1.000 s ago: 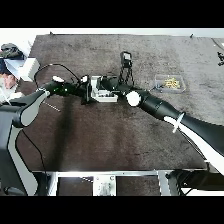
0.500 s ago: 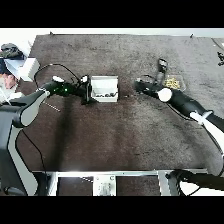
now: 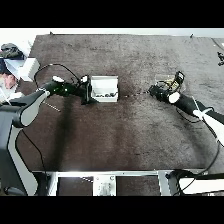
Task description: Fold the box and place the chain.
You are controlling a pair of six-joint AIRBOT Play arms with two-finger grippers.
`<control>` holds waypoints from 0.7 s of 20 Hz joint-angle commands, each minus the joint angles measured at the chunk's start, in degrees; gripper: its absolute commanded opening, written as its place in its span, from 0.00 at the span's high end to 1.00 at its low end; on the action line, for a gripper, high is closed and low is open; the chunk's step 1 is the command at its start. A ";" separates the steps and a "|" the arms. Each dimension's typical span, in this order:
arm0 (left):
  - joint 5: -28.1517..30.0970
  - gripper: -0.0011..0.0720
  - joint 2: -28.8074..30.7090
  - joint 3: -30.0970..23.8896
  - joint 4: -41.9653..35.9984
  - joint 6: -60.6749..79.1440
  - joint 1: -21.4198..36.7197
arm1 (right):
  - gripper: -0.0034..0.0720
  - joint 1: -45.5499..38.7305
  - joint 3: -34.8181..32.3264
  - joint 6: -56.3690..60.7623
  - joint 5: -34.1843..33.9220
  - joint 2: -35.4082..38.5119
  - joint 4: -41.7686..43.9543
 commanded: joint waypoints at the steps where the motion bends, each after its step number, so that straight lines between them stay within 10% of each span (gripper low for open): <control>1: 0.00 0.43 -0.02 0.02 0.00 0.02 -0.02 | 0.62 1.75 5.92 0.15 -1.31 -6.34 3.08; 3: 0.02 0.43 -0.02 0.02 0.00 0.02 -0.02 | 0.96 3.65 7.37 0.13 -1.29 -6.78 5.07; 14: 0.00 0.43 -0.02 0.02 0.02 0.00 -0.02 | 0.96 31.76 8.83 -7.41 -9.49 14.93 5.64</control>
